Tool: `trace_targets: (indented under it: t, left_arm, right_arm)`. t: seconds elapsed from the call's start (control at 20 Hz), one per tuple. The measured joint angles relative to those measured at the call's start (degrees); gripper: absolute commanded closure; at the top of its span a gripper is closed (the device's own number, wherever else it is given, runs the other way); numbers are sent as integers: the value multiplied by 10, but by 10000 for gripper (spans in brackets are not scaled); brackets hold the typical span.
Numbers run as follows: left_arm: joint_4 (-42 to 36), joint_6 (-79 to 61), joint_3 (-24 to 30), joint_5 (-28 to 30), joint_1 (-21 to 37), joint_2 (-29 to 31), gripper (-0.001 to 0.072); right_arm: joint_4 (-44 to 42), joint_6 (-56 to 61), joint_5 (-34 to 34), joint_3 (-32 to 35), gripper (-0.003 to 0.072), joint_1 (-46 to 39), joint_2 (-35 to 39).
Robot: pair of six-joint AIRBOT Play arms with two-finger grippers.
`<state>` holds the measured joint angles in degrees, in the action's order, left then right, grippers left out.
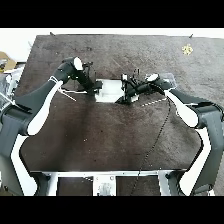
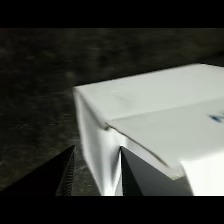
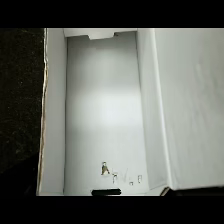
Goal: Fold the box and place the chain.
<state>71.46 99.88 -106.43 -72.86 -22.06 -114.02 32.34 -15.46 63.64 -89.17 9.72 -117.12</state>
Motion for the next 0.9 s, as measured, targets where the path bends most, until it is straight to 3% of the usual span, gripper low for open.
trace_targets:
  t: [0.4, 0.9]
  left_arm:
    - [149, 93, -31, 5, -58, -3, 429]
    - [237, 162, -41, -6, -94, -27, 450]
  right_arm:
    - [0, 0, 0, 0, 248, 0, 0]
    - [0, 0, 0, 0, 248, 0, 0]
